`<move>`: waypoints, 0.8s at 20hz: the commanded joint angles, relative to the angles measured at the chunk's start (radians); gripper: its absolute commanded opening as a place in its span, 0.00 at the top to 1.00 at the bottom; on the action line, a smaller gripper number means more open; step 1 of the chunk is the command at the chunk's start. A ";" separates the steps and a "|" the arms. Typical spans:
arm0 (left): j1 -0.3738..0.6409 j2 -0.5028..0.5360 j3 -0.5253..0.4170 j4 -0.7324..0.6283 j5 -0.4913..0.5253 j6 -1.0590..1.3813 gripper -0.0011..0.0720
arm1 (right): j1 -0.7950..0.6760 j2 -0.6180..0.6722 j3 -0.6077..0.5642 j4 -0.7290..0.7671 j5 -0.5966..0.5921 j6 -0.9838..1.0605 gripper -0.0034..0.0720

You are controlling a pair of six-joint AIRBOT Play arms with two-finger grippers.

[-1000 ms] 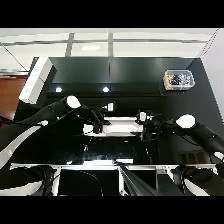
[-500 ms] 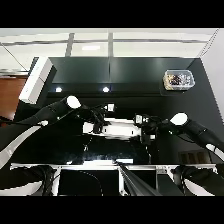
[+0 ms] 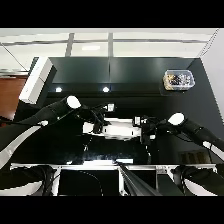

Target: Fold the box and place the chain.

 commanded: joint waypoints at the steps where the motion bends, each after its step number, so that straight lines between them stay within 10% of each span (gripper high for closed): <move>1: 0.000 0.000 0.000 0.000 -0.006 -0.005 0.94 | 0.000 -0.003 0.001 0.005 -0.008 0.000 0.12; 16: 0.000 0.000 0.000 0.000 -0.006 -0.034 0.94 | 0.039 -0.007 0.001 -0.025 -0.073 0.053 0.12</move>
